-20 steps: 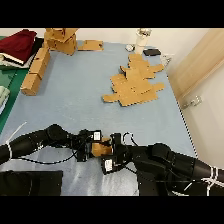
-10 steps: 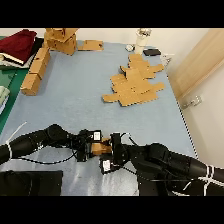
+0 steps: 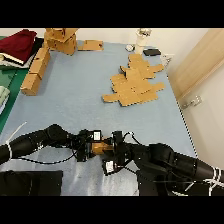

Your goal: Fold the box.

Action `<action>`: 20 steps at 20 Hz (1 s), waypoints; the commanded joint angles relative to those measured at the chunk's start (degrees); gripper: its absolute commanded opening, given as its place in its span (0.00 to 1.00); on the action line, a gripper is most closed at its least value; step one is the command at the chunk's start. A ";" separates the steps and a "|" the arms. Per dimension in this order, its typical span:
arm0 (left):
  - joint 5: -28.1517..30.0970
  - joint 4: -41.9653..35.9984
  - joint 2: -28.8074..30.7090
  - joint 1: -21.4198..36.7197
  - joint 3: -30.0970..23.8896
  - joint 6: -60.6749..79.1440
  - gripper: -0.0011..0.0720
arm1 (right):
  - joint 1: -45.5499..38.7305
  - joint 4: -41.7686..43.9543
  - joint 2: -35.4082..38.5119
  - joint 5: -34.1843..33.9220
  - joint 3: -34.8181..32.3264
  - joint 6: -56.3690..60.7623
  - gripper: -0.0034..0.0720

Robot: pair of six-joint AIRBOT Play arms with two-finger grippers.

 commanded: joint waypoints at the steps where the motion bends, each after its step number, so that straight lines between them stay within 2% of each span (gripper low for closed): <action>1: 0.00 0.02 0.02 0.02 0.04 0.02 0.85 | -0.02 -0.90 1.18 -0.24 0.04 0.22 0.52; 4: 0.00 0.02 0.02 0.02 0.04 0.02 0.85 | -0.07 -1.31 1.16 -0.17 0.02 0.26 0.49; 7: 0.00 0.02 0.02 0.02 0.04 0.00 0.85 | -0.74 -5.57 1.16 0.02 0.04 3.32 0.49; 9: 0.00 0.02 0.02 0.02 0.07 0.00 0.85 | -0.74 -8.85 1.16 -0.04 0.04 6.43 0.39; 10: 0.00 0.02 0.02 0.02 0.07 0.02 0.85 | -0.74 -9.68 1.16 -0.04 0.04 6.73 0.39; 20: 0.00 0.02 0.02 0.02 0.04 0.02 0.85 | 0.48 -5.64 -0.85 -0.68 0.02 7.19 0.39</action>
